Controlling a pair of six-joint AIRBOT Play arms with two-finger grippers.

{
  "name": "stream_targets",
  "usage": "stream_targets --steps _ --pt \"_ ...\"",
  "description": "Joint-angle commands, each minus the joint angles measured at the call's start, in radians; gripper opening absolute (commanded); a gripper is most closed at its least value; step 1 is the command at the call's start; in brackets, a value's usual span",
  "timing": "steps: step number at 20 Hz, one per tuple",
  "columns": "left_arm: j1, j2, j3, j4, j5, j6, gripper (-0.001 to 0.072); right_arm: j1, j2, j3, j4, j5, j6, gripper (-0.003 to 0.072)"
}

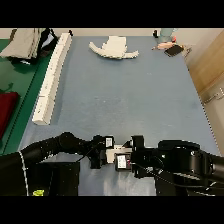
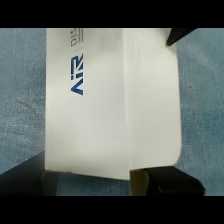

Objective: Fold the box.

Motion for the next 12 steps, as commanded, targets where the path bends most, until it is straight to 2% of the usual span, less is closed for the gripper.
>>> stream_targets --steps 1,7,9,12 --pt "0.000 0.000 0.000 0.000 0.000 0.000 0.0407 0.000 -0.016 0.000 -0.047 -0.011 0.001 0.0506" --pt "0.000 0.000 0.000 0.000 0.000 0.000 0.0407 0.000 -0.016 0.000 -0.048 -0.009 0.001 0.0503" --pt "0.000 0.000 0.000 0.000 0.000 0.000 0.0407 0.000 -0.016 0.000 -0.066 -0.010 0.000 0.0403" --pt "0.000 0.000 0.000 0.000 0.000 0.000 0.0407 0.000 -0.016 0.000 -0.087 -0.011 0.001 0.0403"
